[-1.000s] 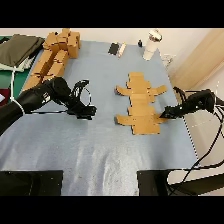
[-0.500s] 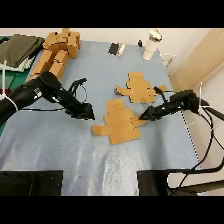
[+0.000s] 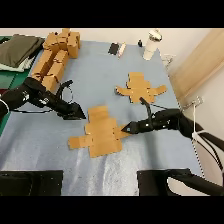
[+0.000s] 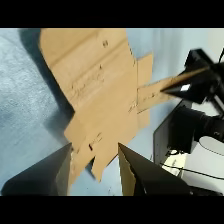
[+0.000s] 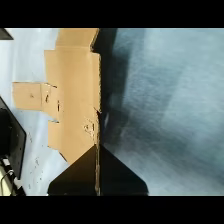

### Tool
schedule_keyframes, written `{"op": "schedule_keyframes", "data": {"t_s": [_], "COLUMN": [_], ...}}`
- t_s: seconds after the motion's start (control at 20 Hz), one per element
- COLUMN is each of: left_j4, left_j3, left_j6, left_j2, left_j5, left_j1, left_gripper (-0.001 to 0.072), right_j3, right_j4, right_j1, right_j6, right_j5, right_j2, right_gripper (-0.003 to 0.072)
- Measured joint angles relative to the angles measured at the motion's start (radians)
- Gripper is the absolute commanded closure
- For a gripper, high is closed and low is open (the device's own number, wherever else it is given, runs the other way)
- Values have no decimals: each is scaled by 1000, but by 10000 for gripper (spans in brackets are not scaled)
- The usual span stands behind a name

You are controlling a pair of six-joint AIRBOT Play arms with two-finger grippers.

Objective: Fold the box.

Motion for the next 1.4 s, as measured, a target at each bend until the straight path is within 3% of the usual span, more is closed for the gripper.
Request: {"op": "schedule_keyframes", "data": {"t_s": [0.2,0.45,0.65,1.1,1.2,1.4], "left_j4": [-44,-71,-189,-291,-294,-299], "left_j3": [-11,-15,-13,9,10,10], "left_j6": [51,84,174,343,371,412], "left_j2": [-82,-176,-228,-294,-296,-298], "left_j5": [9,24,24,-164,-198,-202], "left_j1": [25,35,36,37,29,14], "left_gripper": [268,268,269,272,425,427], "right_j3": [-63,-83,-87,-87,-87,-87], "right_j4": [43,60,65,62,61,61], "right_j1": [107,149,156,158,158,158], "right_j6": [-6,3,10,35,38,46], "right_j5": [117,158,166,171,172,172], "right_j2": [68,95,101,102,102,102], "right_gripper": [682,682,682,682,682,682]}}
